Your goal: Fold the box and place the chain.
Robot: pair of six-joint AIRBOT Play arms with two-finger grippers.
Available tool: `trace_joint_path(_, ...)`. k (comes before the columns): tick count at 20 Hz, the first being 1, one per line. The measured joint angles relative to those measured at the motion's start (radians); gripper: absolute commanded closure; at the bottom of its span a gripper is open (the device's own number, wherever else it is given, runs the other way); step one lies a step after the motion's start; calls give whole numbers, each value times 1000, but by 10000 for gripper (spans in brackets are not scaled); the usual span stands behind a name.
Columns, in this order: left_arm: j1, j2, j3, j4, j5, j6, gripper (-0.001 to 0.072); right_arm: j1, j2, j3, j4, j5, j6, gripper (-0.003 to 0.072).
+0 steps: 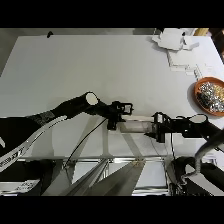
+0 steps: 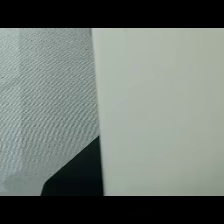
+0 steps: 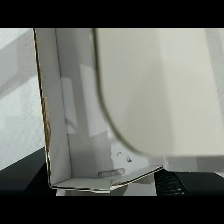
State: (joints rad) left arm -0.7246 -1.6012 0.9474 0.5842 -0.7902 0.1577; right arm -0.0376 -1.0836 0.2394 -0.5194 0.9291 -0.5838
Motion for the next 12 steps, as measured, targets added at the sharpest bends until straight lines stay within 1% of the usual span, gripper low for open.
trace_joint_path(2, 0, 0, 0, 0, 0, 0, 699, 0, -2, 0, -1, -6, -1, 276)
trace_joint_path(12, 0, 0, 0, 0, 0, -1, 699, 0, -3, 0, -3, -21, -1, 277)
